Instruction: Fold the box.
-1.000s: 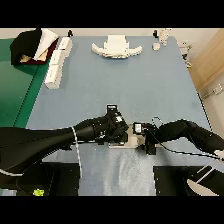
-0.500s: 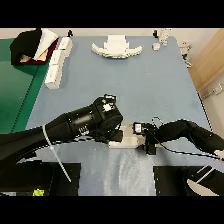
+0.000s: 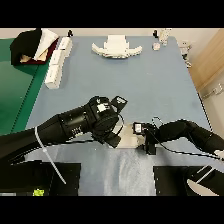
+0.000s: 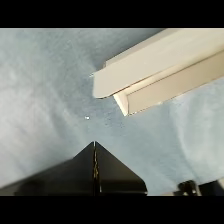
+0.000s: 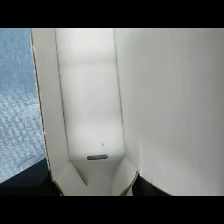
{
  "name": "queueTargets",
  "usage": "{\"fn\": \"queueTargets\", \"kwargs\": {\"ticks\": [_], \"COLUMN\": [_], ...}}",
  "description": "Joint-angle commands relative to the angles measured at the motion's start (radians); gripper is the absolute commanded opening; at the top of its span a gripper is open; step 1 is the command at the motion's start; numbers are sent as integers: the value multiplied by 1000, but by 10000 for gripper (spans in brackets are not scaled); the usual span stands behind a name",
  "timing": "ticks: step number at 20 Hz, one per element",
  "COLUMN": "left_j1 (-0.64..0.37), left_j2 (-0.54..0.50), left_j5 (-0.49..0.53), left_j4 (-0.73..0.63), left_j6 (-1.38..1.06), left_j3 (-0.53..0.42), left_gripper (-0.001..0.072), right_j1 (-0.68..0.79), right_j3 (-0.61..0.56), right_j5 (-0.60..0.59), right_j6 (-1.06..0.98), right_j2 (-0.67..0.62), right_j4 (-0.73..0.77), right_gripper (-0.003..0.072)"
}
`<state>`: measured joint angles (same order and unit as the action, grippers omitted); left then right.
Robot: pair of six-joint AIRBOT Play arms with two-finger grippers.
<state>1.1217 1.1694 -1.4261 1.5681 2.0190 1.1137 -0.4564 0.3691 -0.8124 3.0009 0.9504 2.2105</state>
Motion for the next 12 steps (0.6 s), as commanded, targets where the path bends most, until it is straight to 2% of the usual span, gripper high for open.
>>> {"fn": "queueTargets", "kwargs": {"ticks": [1,4,6,8,9,10,11,12], "left_j1": [-47,-160,-232,-310,-350,-386,-421,-453], "left_j2": [-100,-306,-428,-496,-509,-508,-503,-493], "left_j5": [170,307,372,424,437,467,513,566], "left_j4": [-11,-53,-153,-288,-354,-413,-473,-535], "left_j6": [-240,-493,-790,-1100,-1245,-1357,-1445,-1536], "left_j3": [-123,-345,-468,-552,-581,-605,-632,-660], "left_gripper": [11,12,13,17,247,645,698,699], "right_j1": [0,0,0,0,0,0,0,0], "right_j3": [0,0,0,0,0,0,0,0], "right_j5": [0,0,0,0,0,0,0,1], "right_j6": [0,0,0,0,0,0,0,0], "right_j2": [0,0,0,0,0,0,0,0], "right_j4": [0,0,0,0,0,0,0,0], "right_gripper": [528,528,528,529,529,528,528,529]}}
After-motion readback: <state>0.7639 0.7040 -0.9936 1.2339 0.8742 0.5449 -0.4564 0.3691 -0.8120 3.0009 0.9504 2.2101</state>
